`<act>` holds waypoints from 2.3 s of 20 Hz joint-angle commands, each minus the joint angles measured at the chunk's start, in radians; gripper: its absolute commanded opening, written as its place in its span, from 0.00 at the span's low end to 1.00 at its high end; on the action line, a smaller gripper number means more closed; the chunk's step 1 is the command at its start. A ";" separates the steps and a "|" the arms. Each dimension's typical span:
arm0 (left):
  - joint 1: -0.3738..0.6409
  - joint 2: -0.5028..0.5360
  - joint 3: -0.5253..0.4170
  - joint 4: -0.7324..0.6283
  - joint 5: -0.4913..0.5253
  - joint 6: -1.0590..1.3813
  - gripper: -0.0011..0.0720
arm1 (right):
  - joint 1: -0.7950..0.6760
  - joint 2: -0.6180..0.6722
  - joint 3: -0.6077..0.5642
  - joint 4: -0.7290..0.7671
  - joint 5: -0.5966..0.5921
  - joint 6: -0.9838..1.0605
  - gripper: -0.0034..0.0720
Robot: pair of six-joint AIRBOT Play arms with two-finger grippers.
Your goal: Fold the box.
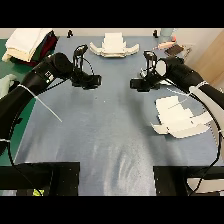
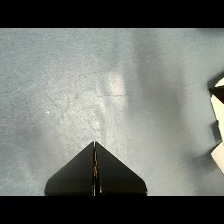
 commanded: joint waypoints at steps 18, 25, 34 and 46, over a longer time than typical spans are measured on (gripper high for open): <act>0.000 -0.001 0.000 0.000 0.000 0.000 0.03 | -1.060 -0.183 0.266 -0.087 0.619 -0.500 0.69; 0.000 -0.001 0.000 0.000 0.000 0.000 0.03 | -1.072 -0.323 0.267 0.101 0.657 -0.708 0.69; 0.000 0.000 0.000 0.000 0.000 0.000 0.03 | -1.064 -0.372 0.266 0.323 0.817 -0.750 0.27; 0.000 -0.001 0.000 0.000 0.001 0.000 0.03 | -0.810 0.068 -0.295 0.657 0.348 -0.738 0.04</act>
